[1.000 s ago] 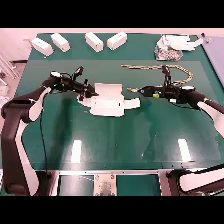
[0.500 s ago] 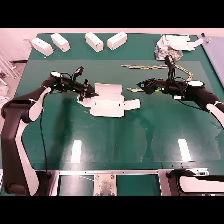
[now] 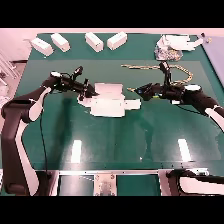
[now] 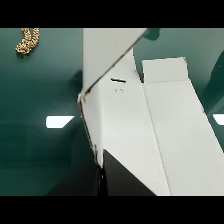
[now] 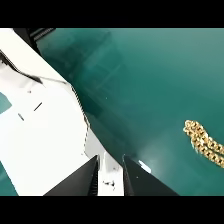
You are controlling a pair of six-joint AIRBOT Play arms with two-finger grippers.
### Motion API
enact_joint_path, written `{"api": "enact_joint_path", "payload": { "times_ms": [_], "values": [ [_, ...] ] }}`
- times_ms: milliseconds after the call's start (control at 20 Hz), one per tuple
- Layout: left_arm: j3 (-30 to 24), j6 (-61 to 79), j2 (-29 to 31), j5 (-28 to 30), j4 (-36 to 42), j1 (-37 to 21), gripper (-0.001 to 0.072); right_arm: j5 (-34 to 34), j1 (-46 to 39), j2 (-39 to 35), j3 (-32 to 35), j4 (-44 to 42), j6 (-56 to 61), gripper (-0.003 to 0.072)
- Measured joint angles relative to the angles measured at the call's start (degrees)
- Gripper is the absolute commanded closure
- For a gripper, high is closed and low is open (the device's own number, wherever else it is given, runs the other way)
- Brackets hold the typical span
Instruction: Fold the box and place the chain.
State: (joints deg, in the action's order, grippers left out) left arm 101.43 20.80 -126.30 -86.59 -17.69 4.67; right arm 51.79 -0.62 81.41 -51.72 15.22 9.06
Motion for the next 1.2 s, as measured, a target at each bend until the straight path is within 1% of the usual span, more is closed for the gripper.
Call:
{"api": "enact_joint_path", "payload": {
  "times_ms": [250,550,600,650,700,750,900,1050,1100,1150,1200],
  "values": [
    [0.0,1.36,0.0,1.11,-0.04,0.0,0.0691,-0.2,0.15,-0.02,2.84,0.04,-1.27,0.0501],
    [0.0,1.64,0.11,2.64,-1.09,-0.04,0.069,-0.35,0.15,-0.02,3.63,0.04,-2.01,0.0507],
    [0.02,1.7,0.13,2.84,-1.16,-0.04,0.069,-0.35,0.15,-0.02,3.65,0.04,-2.12,0.0558],
    [0.02,1.7,0.13,2.95,-1.18,-0.04,0.0691,-0.35,0.15,-0.02,3.69,0.04,-2.14,0.0582],
    [0.02,1.73,0.13,3.02,-1.22,-0.04,0.0691,-0.35,0.15,-0.02,3.69,0.04,-2.16,0.0521],
    [0.02,1.73,0.13,3.1,-1.22,-0.04,0.069,-0.33,0.15,-0.02,3.69,0.04,-2.19,0.0426],
    [0.02,1.73,0.13,3.28,-1.2,-0.04,0.0691,1.66,0.5,-0.17,3.8,0.07,-4.07,0.0426],
    [0.02,1.75,0.13,3.41,-1.16,-0.04,0.069,3.48,2.89,-1.57,4.92,1.07,-5.81,0.0425],
    [0.02,1.75,0.13,3.43,-1.14,-0.04,0.069,3.28,4.22,-2.38,5.64,1.99,-6.21,0.0397],
    [0.02,1.75,0.13,3.45,-1.14,-0.02,0.069,2.54,5.77,-3.26,6.4,2.99,-6.27,0.035],
    [0.02,1.75,0.13,3.48,-1.14,-0.04,0.069,0.96,7.78,-4.22,7.19,4.76,-6.19,0.0251]
  ]
}}
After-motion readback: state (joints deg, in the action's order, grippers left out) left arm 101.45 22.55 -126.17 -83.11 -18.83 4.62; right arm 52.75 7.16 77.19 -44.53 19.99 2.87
